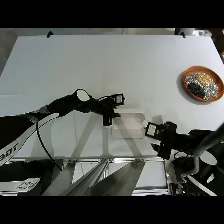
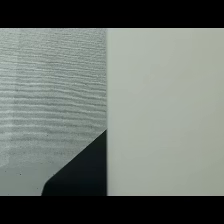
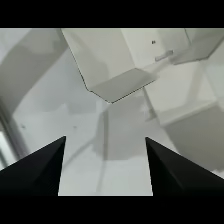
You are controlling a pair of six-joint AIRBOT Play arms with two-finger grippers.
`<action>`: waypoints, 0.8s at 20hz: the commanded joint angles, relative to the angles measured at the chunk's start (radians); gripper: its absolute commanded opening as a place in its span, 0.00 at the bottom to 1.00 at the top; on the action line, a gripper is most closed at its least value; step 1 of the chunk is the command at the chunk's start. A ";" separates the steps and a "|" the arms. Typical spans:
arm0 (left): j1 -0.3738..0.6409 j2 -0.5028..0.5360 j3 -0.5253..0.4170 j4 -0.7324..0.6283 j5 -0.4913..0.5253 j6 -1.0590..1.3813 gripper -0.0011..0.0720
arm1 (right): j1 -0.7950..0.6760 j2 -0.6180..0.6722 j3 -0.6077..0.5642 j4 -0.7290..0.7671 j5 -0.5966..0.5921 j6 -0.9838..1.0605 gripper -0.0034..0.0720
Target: Fold the box and place the chain.
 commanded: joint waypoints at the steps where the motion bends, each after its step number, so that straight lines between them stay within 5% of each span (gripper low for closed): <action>1: 0.000 -0.001 0.000 0.000 0.000 0.000 0.03 | 0.019 -0.024 -0.029 -0.055 -0.121 -0.259 0.89; 6: 0.000 -0.001 0.000 0.000 0.000 0.000 0.03 | 0.019 -0.170 -0.053 -0.047 -0.331 -0.276 0.97; 10: 0.000 0.000 0.000 0.000 -0.001 0.000 0.03 | 0.019 -0.292 -0.053 -0.043 -0.374 -0.277 0.97; 16: 0.000 -0.001 0.000 0.000 0.000 0.000 0.03 | 0.019 -0.304 -0.062 0.060 -0.393 -0.345 0.97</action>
